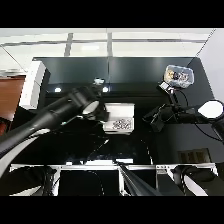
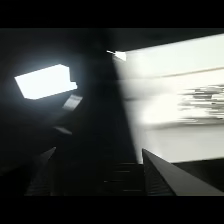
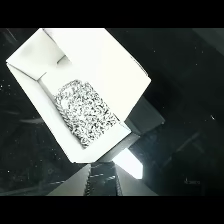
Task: Fold the box and place the chain.
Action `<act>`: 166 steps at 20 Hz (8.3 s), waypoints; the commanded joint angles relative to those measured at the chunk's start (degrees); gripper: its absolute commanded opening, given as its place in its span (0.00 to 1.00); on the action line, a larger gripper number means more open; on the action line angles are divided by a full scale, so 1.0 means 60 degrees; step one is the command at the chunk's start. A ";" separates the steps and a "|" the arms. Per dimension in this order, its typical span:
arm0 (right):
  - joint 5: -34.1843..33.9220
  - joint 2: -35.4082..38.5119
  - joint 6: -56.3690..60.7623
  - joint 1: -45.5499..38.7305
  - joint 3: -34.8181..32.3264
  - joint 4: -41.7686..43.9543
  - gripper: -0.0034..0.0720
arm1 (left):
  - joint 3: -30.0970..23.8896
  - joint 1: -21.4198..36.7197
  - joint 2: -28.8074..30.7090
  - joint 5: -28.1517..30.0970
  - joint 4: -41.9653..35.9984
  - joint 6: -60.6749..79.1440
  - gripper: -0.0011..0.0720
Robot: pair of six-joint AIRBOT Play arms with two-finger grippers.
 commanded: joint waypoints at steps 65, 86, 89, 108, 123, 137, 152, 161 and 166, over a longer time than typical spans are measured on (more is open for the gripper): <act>-0.0900 -0.0157 0.1362 0.0033 -0.0011 -0.0007 0.30 | -0.4087 0.3217 -0.0790 0.4648 -1.1151 2.3707 0.94; -0.1337 -0.2699 0.1749 0.0703 0.1162 0.1508 0.97 | -0.4098 0.2790 -0.0790 0.4707 -1.0870 2.3697 0.56; 0.0634 -0.2696 -0.0277 0.0674 0.1548 0.1490 0.97 | -0.4098 0.2790 -0.0790 0.4707 -1.0870 2.3697 0.56; 0.0182 -0.2714 -0.2612 0.2295 0.1468 -0.0645 0.77 | -0.4098 0.2790 -0.0790 0.4707 -1.0870 2.3697 0.56; 0.0350 -0.2714 -0.2608 0.2295 0.1446 -0.0732 0.41 | -0.4098 0.2790 -0.0790 0.4707 -1.0870 2.3697 0.56; 0.0317 -0.2714 -0.2616 0.2299 0.1450 -0.1115 0.56 | -0.4098 0.2790 -0.0790 0.4707 -1.0870 2.3697 0.56; 0.0331 -0.2714 -0.2612 0.2299 0.1421 -0.1534 0.74 | -0.4098 0.2790 -0.0790 0.4707 -1.0870 2.3697 0.56; 0.0437 -0.2699 -0.2612 0.2295 0.1341 -0.1519 0.69 | -0.4098 0.2790 -0.0790 0.4707 -1.0870 2.3697 0.56; 0.0342 -0.2302 -0.2616 0.2295 0.1362 -0.1508 0.69 | -0.4098 0.2790 -0.0790 0.4707 -1.0870 2.3697 0.56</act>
